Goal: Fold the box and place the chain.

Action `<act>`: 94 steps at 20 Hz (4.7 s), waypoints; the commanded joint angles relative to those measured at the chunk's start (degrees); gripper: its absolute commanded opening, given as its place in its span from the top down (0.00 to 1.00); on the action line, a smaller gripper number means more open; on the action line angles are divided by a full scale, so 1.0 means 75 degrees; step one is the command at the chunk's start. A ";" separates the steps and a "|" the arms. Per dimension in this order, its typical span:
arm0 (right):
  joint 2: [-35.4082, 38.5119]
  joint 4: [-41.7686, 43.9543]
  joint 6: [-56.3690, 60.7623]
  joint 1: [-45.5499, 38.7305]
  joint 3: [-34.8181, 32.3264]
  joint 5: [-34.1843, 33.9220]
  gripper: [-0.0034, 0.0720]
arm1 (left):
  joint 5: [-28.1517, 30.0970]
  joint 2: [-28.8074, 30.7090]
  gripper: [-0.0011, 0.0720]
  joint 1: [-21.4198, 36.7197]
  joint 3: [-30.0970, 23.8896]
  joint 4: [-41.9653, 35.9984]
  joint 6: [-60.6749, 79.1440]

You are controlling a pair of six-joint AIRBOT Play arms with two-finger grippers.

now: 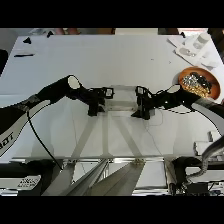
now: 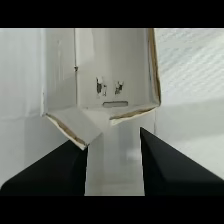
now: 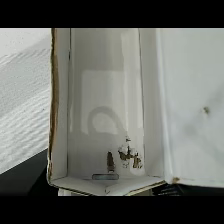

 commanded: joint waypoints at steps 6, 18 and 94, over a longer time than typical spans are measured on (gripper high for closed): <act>0.0000 0.0006 0.0009 0.0000 0.0006 -0.0003 0.43 | -0.0006 -0.0032 0.58 -0.0055 -0.0003 -0.0052 0.0020; 0.0000 0.0006 0.0009 0.0000 0.0006 -0.0003 0.43 | 0.0047 -0.0032 0.73 -0.0052 -0.0003 -0.0565 0.0020; 0.0000 0.0006 0.0009 0.0000 0.0006 -0.0003 0.43 | -0.0020 0.0845 0.97 0.1271 -0.0557 0.0067 -0.9550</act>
